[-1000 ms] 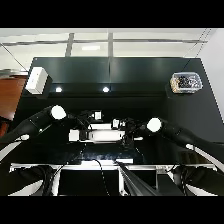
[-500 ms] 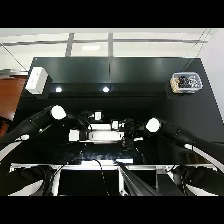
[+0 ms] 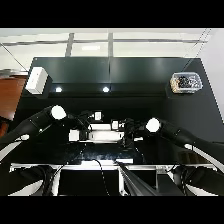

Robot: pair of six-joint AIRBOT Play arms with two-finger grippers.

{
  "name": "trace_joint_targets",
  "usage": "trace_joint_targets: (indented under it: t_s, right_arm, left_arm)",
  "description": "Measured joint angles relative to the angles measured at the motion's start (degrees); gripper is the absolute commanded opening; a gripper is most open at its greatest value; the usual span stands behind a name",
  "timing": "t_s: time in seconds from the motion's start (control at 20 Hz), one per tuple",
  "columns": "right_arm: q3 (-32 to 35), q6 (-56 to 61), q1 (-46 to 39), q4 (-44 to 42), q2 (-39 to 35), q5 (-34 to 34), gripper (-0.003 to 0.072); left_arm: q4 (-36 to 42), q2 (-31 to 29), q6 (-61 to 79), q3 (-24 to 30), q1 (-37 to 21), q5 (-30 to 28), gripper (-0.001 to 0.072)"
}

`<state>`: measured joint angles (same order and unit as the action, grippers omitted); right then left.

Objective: Fold the box and place the chain.

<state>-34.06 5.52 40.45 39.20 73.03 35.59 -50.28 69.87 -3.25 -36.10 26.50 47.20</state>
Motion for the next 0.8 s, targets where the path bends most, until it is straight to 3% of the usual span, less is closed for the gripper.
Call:
trace_joint_targets:
  t_s: [0.05, 0.15, 0.2, 0.25, 0.4, 0.6, 0.8]
  right_arm:
    - [0.0, 0.0, 0.0, 0.0, 0.0, 0.0, 0.0467]
    - [0.0, 0.0, 0.0, 0.0, 0.0, 0.0, 0.0464]
    - [0.0, 0.0, 0.0, 0.0, 0.0, 0.0, 0.0464]
    - [0.0, 0.0, 0.0, 0.0, 0.0, 0.0, 0.0464]
    - [0.0, 0.0, 0.0, 0.1, 0.0, -0.1, 0.0464]
    - [0.0, 0.0, 0.0, 0.3, 0.0, 0.0, 0.0464]
    - [0.0, 0.0, 0.0, 0.3, 0.0, 0.0, 0.0464]
  left_arm:
    - [0.0, 0.0, 0.0, 0.0, 0.0, 0.0, 0.0031]
    - [0.0, 0.0, 0.0, 0.0, 0.0, 0.0, 0.0033]
    - [0.0, 0.0, 0.0, 0.0, 0.0, 0.0, 0.0069]
    - [0.0, 0.0, 0.0, 0.0, 0.0, 0.0, 0.0166]
    - [0.0, 0.0, -0.2, 0.0, 0.0, 0.0, 0.0274]
    - [-0.1, -1.3, -0.5, 0.0, -0.5, -0.1, 0.0693]
    - [-0.3, -4.9, -3.3, 0.0, -2.6, -0.1, 0.0697]
